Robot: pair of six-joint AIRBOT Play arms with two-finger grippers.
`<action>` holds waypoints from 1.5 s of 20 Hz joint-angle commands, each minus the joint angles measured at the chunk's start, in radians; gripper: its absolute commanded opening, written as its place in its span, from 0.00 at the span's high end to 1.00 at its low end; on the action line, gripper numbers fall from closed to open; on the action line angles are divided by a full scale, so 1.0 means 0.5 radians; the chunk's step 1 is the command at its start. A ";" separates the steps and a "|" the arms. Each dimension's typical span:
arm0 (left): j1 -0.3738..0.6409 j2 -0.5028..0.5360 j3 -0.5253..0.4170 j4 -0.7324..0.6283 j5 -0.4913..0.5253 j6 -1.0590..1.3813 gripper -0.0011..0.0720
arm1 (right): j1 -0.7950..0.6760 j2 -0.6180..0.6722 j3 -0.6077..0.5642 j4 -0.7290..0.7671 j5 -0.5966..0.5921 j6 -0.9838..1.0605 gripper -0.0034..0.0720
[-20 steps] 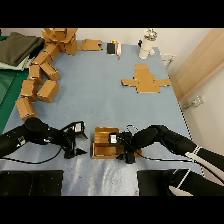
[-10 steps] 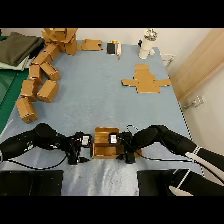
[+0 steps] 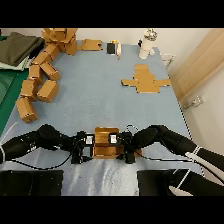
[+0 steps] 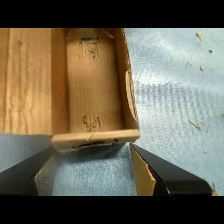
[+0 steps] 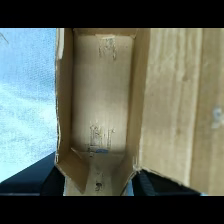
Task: Fold the box.
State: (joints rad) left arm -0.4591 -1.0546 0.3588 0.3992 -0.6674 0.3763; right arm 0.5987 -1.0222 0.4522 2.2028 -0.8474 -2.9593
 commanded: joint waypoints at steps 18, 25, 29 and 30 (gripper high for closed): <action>-0.205 -0.111 0.097 -0.019 0.133 -0.074 0.00 | 0.002 0.001 0.001 0.001 0.000 0.000 0.29; -0.204 -0.111 0.098 -0.020 0.156 -0.107 0.16 | 0.002 0.001 0.001 0.000 0.001 0.000 0.29; -0.204 -0.111 0.097 -0.020 0.153 -0.106 0.15 | 0.002 0.001 0.001 0.001 0.000 0.000 0.29; -0.204 -0.111 0.097 -0.020 0.147 -0.105 0.15 | 0.002 0.001 0.001 0.000 0.001 0.000 0.29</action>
State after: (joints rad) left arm -0.5617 -1.1091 0.4065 0.3897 -0.5961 0.3252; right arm 0.5987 -1.0222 0.4522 2.2024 -0.8474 -2.9593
